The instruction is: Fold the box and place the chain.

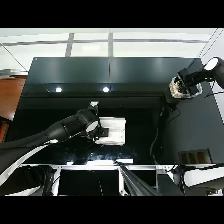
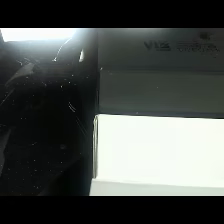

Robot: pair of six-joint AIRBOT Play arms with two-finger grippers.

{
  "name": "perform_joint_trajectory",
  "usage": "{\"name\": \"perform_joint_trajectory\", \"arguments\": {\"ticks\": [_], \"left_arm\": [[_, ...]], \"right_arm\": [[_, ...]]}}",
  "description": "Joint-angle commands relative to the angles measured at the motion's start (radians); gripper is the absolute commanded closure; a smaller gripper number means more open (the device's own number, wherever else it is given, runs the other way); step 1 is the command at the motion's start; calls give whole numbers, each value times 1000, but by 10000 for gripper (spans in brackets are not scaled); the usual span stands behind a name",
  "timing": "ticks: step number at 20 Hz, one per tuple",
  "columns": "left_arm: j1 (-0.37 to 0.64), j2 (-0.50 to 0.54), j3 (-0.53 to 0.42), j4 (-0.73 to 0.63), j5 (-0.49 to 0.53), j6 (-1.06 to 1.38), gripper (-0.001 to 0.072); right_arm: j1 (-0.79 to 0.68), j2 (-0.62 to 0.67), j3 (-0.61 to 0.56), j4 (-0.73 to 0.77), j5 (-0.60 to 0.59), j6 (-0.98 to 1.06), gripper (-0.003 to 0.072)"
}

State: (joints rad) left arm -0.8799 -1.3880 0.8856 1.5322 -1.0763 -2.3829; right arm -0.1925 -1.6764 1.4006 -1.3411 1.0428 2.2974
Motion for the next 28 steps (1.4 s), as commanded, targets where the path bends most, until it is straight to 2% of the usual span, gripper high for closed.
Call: {"name": "perform_joint_trajectory", "arguments": {"ticks": [1, 6, 7, 8, 9, 15, 20, 25, 28], "left_arm": [[0, 0, 0, 0, -2, 0, 678], [0, 0, 0, 1, 0, 0, 678], [0, 0, 0, 1, 1, 0, 678], [0, 0, 0, 1, 2, 0, 678], [0, 0, 0, 1, 2, 0, 678], [1, 0, 0, 0, 6, 0, 678], [1, 0, 0, 0, 6, 0, 678], [1, 0, 0, 0, 9, -1, 678], [1, 0, 1, 0, 5, -8, 679]], "right_arm": [[1, -22, 2, 6, -11, 4, 160], [3, -45, 2, 24, -29, 2, 161], [3, -45, 2, 37, -32, -8, 185], [3, -45, 2, 56, -34, -47, 473], [3, -45, 2, 93, -39, -143, 659], [-40, 11, 56, 111, 106, -395, 664], [-84, 228, 101, 144, 117, -617, 665], [-96, 459, 106, 279, 144, -801, 665], [-96, 569, 116, 408, 141, -851, 665]]}}
